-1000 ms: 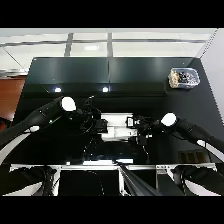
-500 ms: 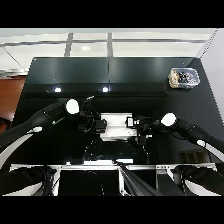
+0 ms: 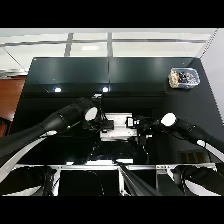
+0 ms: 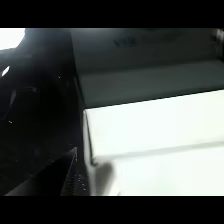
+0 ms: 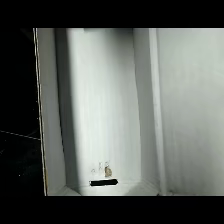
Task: Fold the box and place the chain.
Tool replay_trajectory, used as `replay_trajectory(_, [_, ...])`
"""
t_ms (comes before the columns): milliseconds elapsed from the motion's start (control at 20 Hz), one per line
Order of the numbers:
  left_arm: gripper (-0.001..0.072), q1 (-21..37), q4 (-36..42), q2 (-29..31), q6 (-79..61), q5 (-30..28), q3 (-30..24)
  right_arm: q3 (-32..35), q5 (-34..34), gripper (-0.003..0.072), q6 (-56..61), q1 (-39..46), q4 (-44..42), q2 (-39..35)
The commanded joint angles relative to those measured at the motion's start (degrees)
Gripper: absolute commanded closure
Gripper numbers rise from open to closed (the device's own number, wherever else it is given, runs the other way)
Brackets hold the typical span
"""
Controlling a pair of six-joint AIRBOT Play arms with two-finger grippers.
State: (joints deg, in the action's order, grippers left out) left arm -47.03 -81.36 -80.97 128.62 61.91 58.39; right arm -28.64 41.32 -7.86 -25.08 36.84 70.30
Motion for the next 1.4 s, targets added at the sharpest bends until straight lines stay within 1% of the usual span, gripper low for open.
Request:
replay_trajectory(0, [0.0382, -1.6, 0.1, -2.6, 4.3, 0.2, 1.3, 0.0, 0.0, 0.0445, 0.1, 0.0, 0.0, 0.0])
replay_trajectory(100, [0.0387, -1.7, -0.1, -2.9, 5.4, 0.5, 1.3, 0.0, 0.0, 0.0445, 0.1, 0.0, 0.0, 0.0])
replay_trajectory(150, [0.0421, -1.7, -0.2, -3.1, 6.1, 0.6, 1.3, 0.0, 0.0, 0.0445, 0.0, 0.0, 0.0, 0.0])
replay_trajectory(550, [0.0425, -2.0, 0.0, -4.3, 6.9, 0.9, 1.3, 0.0, 0.0, 0.0445, 0.1, 0.0, 0.0, 0.0])
replay_trajectory(600, [0.0472, -2.1, 0.0, -4.3, 6.9, 0.9, 1.3, 0.0, 0.0, 0.0445, 0.1, 0.0, 0.0, 0.0])
replay_trajectory(650, [0.0616, -2.1, 0.2, -4.3, 6.9, 0.9, 1.3, 0.0, 0.0, 0.0446, 0.1, 0.0, 0.0, 0.0])
replay_trajectory(700, [0.0682, -2.2, 0.5, -4.3, 6.9, 0.5, 1.3, 0.0, 0.0, 0.0446, 0.0, 0.0, 0.0, 0.0])
replay_trajectory(850, [0.0682, -2.2, 0.9, -4.3, 7.5, -0.1, 1.3, 0.0, 0.0, 0.0445, 0.1, 0.0, 0.0, 0.0])
replay_trajectory(900, [0.068, -2.1, 0.9, -4.3, 7.5, -0.1, 1.3, 0.0, 0.0, 0.0445, 0.1, 0.0, 0.0, 0.0])
replay_trajectory(950, [0.0608, -2.1, 0.9, -4.3, 7.5, 0.1, 1.4, 0.0, 0.0, 0.0445, 0.1, 0.0, 0.0, 0.0])
replay_trajectory(1000, [0.0426, -2.1, 0.9, -4.2, 7.5, 0.2, 1.4, 0.0, 0.0, 0.0445, 0.1, 0.0, 0.0, 0.0])
replay_trajectory(1050, [0.0352, -2.1, 0.9, -4.2, 7.5, 0.4, 1.4, 0.0, 0.0, 0.0445, 0.1, 0.0, 0.0, 0.0])
replay_trajectory(1350, [0.036, -2.5, -1.0, -4.8, 9.6, 1.7, 1.4, 0.0, 0.0, 0.0445, 0.1, 0.0, 0.0, 0.0])
